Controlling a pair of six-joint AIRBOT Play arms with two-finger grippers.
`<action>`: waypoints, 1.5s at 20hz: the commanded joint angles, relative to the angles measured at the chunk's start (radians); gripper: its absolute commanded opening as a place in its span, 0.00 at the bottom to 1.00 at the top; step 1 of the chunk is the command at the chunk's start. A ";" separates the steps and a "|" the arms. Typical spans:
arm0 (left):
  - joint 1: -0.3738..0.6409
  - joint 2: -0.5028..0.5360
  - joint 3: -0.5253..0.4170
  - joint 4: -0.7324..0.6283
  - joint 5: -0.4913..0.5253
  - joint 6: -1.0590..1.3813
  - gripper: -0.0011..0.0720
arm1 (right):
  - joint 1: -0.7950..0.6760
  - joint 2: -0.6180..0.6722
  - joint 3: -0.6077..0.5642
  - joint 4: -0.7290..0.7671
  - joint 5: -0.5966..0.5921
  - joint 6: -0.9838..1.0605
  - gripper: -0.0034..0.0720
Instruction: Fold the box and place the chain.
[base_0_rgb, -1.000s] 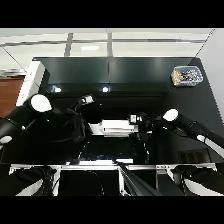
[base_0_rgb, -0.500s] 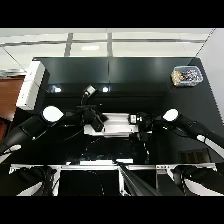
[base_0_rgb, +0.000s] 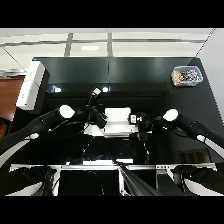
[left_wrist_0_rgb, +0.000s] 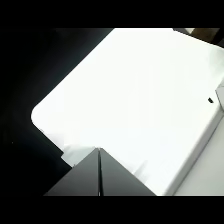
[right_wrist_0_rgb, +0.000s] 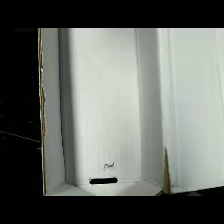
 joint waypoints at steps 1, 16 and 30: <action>0.014 -0.002 0.010 0.014 -0.021 -0.003 0.05 | 0.000 -0.001 0.000 0.001 -0.001 0.001 0.37; 0.189 0.304 -0.127 0.137 -0.312 0.639 0.98 | 0.000 -0.001 0.000 0.001 -0.001 0.001 0.37; 0.042 0.156 -0.127 0.134 -0.194 0.660 0.42 | 0.000 -0.001 0.000 0.001 -0.001 0.001 0.37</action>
